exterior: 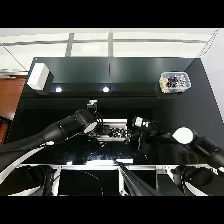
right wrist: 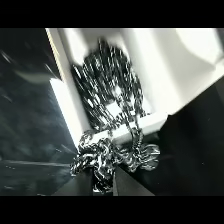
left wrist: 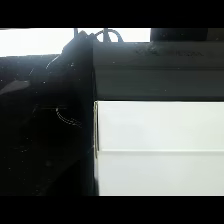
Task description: Fold the box and place the chain.
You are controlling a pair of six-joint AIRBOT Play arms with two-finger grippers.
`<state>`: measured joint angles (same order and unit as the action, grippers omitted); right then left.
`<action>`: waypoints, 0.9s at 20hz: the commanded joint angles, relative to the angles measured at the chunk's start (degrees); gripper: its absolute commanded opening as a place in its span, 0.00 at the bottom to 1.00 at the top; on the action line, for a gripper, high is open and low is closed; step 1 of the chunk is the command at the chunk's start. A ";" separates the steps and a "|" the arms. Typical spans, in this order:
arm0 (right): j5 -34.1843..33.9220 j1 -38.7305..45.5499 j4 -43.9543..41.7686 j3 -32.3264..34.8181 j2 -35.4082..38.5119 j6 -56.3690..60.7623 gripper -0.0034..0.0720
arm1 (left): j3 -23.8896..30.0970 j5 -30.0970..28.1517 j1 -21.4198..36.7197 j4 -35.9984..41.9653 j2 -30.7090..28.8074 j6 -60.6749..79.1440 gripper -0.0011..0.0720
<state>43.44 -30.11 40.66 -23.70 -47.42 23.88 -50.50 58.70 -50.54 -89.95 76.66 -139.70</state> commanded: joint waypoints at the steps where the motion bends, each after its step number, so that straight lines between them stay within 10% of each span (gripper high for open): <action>1: 13.31 1.88 4.00 -7.19 6.34 16.20 0.06 | -0.07 0.00 0.02 0.00 -0.02 0.00 0.06; 6: 17.03 1.88 -0.35 -20.11 6.56 28.63 0.06 | -0.07 0.00 0.02 0.02 -0.02 0.00 0.06; 18: 10.27 2.36 -10.78 -25.09 2.49 29.09 0.06 | -0.07 -0.04 0.02 0.00 -0.02 0.00 0.06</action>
